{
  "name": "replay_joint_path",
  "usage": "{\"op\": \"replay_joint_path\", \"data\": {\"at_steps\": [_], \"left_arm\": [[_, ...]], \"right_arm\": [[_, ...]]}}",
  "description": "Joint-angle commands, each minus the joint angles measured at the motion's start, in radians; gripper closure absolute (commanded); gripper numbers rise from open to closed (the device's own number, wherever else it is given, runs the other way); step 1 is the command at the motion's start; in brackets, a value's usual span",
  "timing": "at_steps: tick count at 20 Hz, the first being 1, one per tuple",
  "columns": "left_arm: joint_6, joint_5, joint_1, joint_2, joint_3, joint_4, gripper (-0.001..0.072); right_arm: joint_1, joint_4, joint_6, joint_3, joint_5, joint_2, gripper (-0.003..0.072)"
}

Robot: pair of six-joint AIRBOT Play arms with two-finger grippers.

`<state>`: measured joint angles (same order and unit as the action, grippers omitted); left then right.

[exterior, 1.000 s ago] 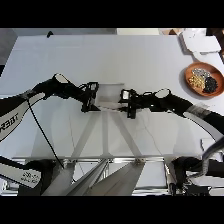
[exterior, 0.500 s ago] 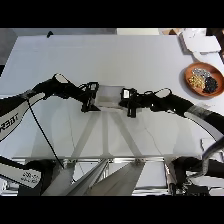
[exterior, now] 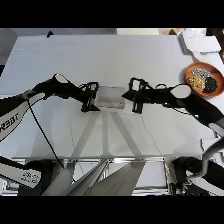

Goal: Fold the box and place the chain.

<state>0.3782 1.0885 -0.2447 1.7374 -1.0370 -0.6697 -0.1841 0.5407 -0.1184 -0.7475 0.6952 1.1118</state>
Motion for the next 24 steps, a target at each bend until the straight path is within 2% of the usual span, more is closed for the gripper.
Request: {"op": "replay_joint_path", "data": {"at_steps": [1,4,8,12,17,19,24], "left_arm": [[-0.001,0.0,0.0,0.0,0.0,0.0,0.0377],[-0.001,0.0,0.0,0.0,0.0,0.0,0.0377],[-0.001,0.0,0.0,0.0,0.0,0.0,0.0377],[-0.001,0.0,0.0,0.0,0.0,0.0,0.0377],[-0.001,0.0,0.0,0.0,0.0,0.0,0.0377],[-0.001,0.0,0.0,0.0,0.0,0.0,0.0377],[-0.001,0.0,0.0,0.0,0.0,0.0,0.0377]], "right_arm": [[0.093,0.217,0.455,0.0,0.046,-0.161,0.067],[0.219,0.333,0.789,0.0,0.106,-0.217,0.0671],[0.354,0.447,1.053,0.001,0.213,-0.146,0.0675],[0.41,0.436,1.122,0.002,0.257,0.045,0.0675],[0.395,0.219,1.119,0.002,0.297,0.278,0.0675],[0.375,0.135,1.077,0.002,0.311,0.321,0.0676],[0.281,0.093,1.052,0.002,0.247,0.357,0.0676]]}}
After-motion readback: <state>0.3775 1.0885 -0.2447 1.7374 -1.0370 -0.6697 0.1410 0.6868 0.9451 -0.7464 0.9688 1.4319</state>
